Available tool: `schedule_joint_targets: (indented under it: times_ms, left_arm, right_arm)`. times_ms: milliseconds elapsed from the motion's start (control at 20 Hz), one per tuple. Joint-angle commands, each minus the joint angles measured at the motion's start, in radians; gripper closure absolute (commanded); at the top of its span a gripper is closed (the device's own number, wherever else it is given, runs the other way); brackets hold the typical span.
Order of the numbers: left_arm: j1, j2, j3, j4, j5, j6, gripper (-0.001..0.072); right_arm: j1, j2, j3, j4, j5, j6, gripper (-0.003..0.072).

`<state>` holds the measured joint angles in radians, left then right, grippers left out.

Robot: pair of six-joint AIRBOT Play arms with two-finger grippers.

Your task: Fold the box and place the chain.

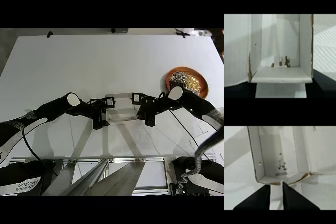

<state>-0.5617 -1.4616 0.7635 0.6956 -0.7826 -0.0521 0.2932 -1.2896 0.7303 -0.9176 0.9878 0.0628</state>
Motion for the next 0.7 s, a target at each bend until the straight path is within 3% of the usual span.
schedule_joint_targets:
  times_ms: [0, 250, 400, 650]
  left_arm:
    - [-0.001, -0.001, 0.000, 0.001, 0.000, 0.002, 0.0318]
    - [-0.001, -0.001, 0.000, 0.001, 0.001, 0.002, 0.0318]
    - [-0.001, -0.001, 0.000, 0.001, 0.001, 0.002, 0.0318]
    - [-0.001, -0.001, 0.000, 0.001, 0.000, 0.002, 0.0318]
  right_arm:
    - [0.000, -0.001, 0.000, 0.044, -0.008, -0.020, 0.0530]
    - [0.000, -0.002, 0.000, 0.052, -0.014, -0.031, 0.0536]
    - [0.029, -0.012, 0.000, 0.061, -0.018, -0.058, 0.0643]
    - [0.071, -0.039, 0.000, 0.056, -0.050, -0.071, 0.0641]
